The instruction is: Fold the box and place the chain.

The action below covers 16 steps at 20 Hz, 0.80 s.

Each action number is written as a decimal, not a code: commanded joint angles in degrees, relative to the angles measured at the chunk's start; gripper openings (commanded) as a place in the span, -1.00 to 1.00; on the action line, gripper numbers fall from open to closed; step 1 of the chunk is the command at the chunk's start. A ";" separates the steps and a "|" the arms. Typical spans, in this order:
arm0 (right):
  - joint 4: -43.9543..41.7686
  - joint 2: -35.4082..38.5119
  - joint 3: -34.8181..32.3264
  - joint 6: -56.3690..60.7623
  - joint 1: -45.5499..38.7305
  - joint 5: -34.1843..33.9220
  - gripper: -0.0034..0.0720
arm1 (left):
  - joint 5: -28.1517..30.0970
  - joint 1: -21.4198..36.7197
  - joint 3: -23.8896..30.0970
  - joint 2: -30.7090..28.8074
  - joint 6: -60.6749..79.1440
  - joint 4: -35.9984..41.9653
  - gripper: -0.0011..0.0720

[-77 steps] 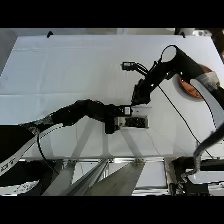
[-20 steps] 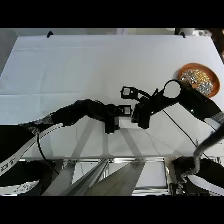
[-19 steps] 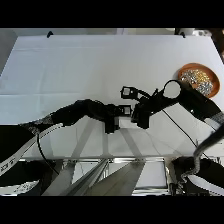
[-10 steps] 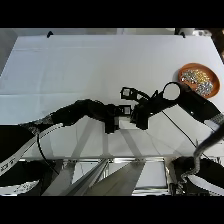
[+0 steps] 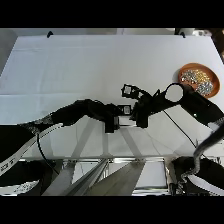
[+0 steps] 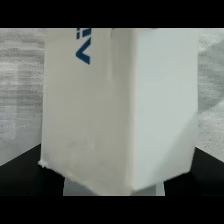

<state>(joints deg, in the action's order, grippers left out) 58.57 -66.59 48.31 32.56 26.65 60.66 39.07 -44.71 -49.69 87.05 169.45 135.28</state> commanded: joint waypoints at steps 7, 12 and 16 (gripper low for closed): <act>2.27 0.15 -2.27 0.22 1.84 -4.98 -0.41 | 0.13 -0.02 0.00 0.00 0.07 0.04 -0.77; 2.21 0.15 -2.32 0.63 1.86 -3.34 -0.41 | 0.13 -0.02 0.00 0.00 0.04 0.04 -0.77; 0.74 0.15 -3.78 0.59 1.86 -1.99 -0.41 | 0.11 -0.02 0.00 0.00 0.04 0.04 -0.77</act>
<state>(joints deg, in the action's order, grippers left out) 60.34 -66.48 45.50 33.15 28.45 57.10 39.31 -44.71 -49.71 87.07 169.49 135.44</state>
